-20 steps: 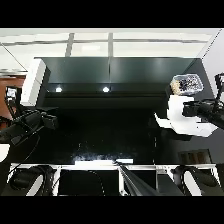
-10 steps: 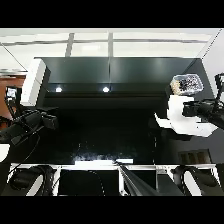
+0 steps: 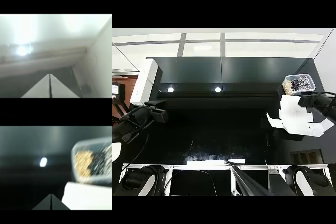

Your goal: Fold the box and place the chain.

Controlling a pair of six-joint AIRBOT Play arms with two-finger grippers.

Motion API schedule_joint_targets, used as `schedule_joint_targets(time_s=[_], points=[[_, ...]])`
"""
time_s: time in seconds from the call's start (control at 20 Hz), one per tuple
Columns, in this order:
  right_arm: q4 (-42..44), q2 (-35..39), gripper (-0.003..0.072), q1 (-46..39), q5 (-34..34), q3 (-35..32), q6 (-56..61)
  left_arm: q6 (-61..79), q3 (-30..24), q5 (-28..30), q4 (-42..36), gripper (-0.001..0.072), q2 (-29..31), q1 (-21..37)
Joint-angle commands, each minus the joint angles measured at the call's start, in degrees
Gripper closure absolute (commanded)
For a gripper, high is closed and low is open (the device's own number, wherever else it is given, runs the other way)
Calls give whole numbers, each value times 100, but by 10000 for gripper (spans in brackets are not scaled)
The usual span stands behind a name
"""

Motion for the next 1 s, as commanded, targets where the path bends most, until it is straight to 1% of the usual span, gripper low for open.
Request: schedule_joint_targets(time_s=[0.0,0.05,0.1,0.15,0.2,0.25,0.3,0.35,0.4,0.45,0.5,0.55,0.6,0.65,0.7,0.8,0.85,0.95], points=[[525,-254,655,4,-1139,-2,15,-4,-2,931,-306,401,-247,-2],[544,-474,410,4,-1134,-2,13,-4,-2,925,-433,80,-420,-2],[490,-772,-18,4,-1071,7,15,-4,2,809,-549,-9,-597,-2],[282,-1095,-34,-2,-962,87,17,22,24,584,-625,-9,-772,-26],[-133,-1493,-34,-63,-726,330,114,66,59,321,-608,-9,-951,-83],[-721,-1904,-34,-210,-415,721,603,177,120,28,-599,-9,-1119,-153],[-1543,-2358,-34,-463,2,1276,1508,341,195,-271,-597,-9,-1261,-203],[-2452,-2828,-34,-752,540,1937,2382,372,278,-568,-570,-9,-1397,-238],[-3268,-3257,-34,-1021,1121,2518,2778,367,363,-868,-555,-10,-1526,-249],[-4072,-3705,-34,-1305,1952,3086,3058,363,426,-1119,-562,-9,-1631,-249],[-4562,-4063,-34,-1554,2802,3534,3165,363,461,-1311,-568,-9,-1696,-251],[-4848,-4389,-34,-1810,3626,3897,3154,352,472,-1449,-568,-9,-1720,-249],[-4885,-4614,-34,-2037,4175,4107,3093,341,472,-1528,-586,-9,-1720,-251],[-4736,-4767,-34,-2249,4527,4179,2830,326,472,-1545,-614,-9,-1720,-251],[-4498,-4854,-34,-2417,4725,4168,2551,321,472,-1543,-643,-9,-1720,-251],[-3637,-4922,-34,-2747,4907,4052,1971,321,472,-1543,-649,-9,-1720,-249],[-3368,-4920,-34,-2892,4951,3936,1650,321,472,-1545,-649,-9,-1722,-249],[-3314,-4920,-34,-3117,4937,3700,1388,321,472,-1547,-656,-9,-1722,-249]])
